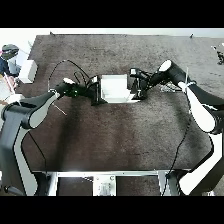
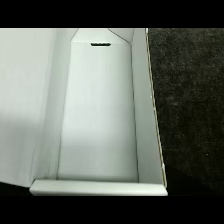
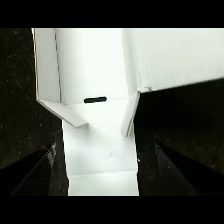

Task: Fold the box and place the chain.

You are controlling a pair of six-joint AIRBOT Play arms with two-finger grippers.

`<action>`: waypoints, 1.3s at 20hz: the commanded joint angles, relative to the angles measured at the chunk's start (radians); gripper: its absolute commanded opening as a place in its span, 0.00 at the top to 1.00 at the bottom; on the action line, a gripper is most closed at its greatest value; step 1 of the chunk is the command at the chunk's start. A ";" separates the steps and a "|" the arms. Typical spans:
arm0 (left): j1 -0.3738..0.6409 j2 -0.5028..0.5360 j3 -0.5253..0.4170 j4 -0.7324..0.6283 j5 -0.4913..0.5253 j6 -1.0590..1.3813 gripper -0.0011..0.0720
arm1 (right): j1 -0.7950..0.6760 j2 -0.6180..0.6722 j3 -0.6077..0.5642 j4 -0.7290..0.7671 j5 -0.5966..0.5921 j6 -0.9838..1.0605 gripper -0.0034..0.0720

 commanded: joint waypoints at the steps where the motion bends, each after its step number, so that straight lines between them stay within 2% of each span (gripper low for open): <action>1: 0.000 0.000 0.000 0.000 0.000 0.000 0.60 | 0.024 -0.017 -0.002 -0.013 -0.021 0.005 0.02; 3: 0.000 0.000 0.000 0.000 0.000 0.000 0.60 | 0.031 -0.017 -0.002 -0.003 -0.023 0.005 0.02; 4: 0.000 0.000 0.000 0.000 0.000 0.000 0.60 | 0.035 -0.017 -0.002 -0.004 -0.023 0.004 0.09; 5: 0.000 0.000 0.000 0.000 0.000 0.000 0.60 | 0.038 -0.017 -0.002 -0.003 -0.018 0.005 0.36; 6: 0.000 0.000 0.000 0.000 0.000 0.000 0.60 | 0.039 -0.017 -0.002 0.000 -0.003 0.004 0.43; 11: 0.000 0.000 0.000 0.000 0.000 0.000 0.60 | 0.039 -0.017 -0.002 0.032 0.019 0.004 0.46; 12: 0.000 0.000 0.000 0.000 0.000 0.000 0.60 | 0.039 -0.017 -0.002 0.045 0.020 0.004 0.68; 13: 0.000 0.000 0.000 0.000 0.000 0.000 0.60 | 0.039 -0.017 -0.002 0.054 0.019 0.004 0.73; 26: 0.000 0.000 0.000 0.000 0.000 0.000 0.60 | 0.076 -0.056 -0.002 0.118 -0.031 0.000 0.73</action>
